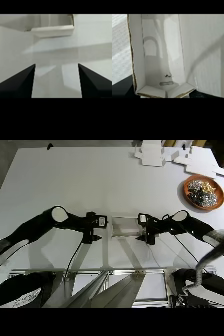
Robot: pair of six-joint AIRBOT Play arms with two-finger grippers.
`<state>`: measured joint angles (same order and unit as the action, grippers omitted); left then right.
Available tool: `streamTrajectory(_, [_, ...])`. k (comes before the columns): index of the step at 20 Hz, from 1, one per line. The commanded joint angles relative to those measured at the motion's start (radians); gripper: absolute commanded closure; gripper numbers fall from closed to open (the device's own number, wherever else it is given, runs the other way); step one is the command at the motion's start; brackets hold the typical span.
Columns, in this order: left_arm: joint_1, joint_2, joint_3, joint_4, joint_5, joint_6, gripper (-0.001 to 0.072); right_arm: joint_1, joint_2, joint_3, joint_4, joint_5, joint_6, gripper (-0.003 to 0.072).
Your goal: Fold the box and place the chain.
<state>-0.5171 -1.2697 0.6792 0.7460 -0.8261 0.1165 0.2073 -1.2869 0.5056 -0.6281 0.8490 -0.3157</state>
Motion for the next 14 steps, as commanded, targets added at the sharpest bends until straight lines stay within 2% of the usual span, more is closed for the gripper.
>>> streamTrajectory(1, [0.002,-0.113,-0.02,-0.222,0.087,0.249,0.0127,0.0,0.0,0.0,0.0,0.0,0.0,0.0368])
streamTrajectory(2, [0.003,-0.127,-0.02,-0.245,0.092,0.286,0.0115,0.0,0.0,0.0,0.0,0.0,0.0,0.0368])
streamTrajectory(3, [0.004,-0.138,-0.02,-0.264,0.091,0.325,0.0042,0.0,0.0,0.0,0.0,0.0,0.0,0.0368])
streamTrajectory(4, [0.004,-0.147,-0.02,-0.284,0.089,0.36,0.0009,0.0,0.0,0.0,0.0,0.0,0.0,0.0368])
streamTrajectory(10, [0.0,-0.156,-0.02,-0.391,0.08,0.4,0.0009,0.0,0.0,0.0,0.0,0.0,0.0,0.0368])
streamTrajectory(14, [-0.021,-0.157,-0.02,-0.394,0.079,0.411,0.0009,0.0,0.0,0.0,0.0,0.0,0.0,0.0368])
